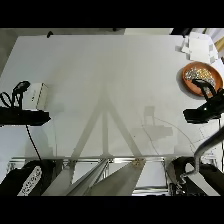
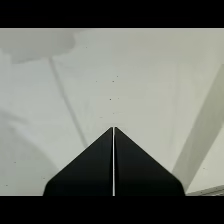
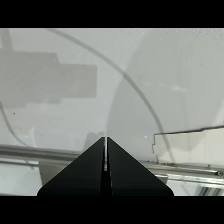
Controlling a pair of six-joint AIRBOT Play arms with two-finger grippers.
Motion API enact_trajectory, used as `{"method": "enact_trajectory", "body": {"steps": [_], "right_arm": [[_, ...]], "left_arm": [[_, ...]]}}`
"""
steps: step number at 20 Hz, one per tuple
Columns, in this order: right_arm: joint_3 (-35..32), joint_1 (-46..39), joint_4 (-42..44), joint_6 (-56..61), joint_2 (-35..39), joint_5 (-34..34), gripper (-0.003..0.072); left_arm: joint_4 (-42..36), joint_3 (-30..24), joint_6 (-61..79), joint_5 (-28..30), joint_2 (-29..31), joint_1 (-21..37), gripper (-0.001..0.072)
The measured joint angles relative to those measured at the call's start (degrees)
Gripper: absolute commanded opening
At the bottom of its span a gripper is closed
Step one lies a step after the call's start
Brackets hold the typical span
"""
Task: Fold the box and place the chain.
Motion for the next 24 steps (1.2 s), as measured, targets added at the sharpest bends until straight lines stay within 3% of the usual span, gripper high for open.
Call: {"method": "enact_trajectory", "body": {"steps": [24], "right_arm": [[0.0,0.0,0.0,-0.02,0.02,0.0,0.0018]], "left_arm": [[-1.62,0.0,-1.25,0.46,0.0,-0.87,0.0012]]}}
